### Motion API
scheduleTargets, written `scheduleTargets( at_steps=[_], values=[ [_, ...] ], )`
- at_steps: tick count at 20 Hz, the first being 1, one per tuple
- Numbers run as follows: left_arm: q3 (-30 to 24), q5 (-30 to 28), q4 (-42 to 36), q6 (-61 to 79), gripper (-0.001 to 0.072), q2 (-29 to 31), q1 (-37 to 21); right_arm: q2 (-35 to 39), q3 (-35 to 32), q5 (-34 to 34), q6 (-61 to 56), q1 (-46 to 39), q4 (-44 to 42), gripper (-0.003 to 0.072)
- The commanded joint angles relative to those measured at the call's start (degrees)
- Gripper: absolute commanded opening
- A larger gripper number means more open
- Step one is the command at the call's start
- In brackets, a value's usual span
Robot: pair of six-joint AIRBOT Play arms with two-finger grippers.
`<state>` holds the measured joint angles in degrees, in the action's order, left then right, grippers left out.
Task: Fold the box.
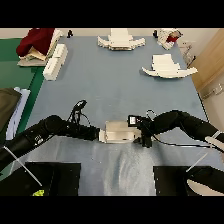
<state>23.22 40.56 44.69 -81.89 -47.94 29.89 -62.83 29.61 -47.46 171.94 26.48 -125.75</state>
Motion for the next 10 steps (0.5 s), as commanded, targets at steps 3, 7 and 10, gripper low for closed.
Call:
scheduleTargets(
  at_steps=[3,7,10],
  values=[
    [0.37,0.57,-0.13,-0.11,0.0017,0.17,0.00,0.00,0.07,0.02,-0.02,0.04,0.00,0.0500],
    [0.76,0.59,-0.09,-0.17,0.0400,0.17,0.00,0.00,0.07,0.02,-0.02,0.04,0.00,0.0500],
    [1.51,1.01,0.11,-0.20,0.0400,0.17,0.00,0.00,0.07,0.02,-0.02,0.04,0.00,0.0500]
  ],
)
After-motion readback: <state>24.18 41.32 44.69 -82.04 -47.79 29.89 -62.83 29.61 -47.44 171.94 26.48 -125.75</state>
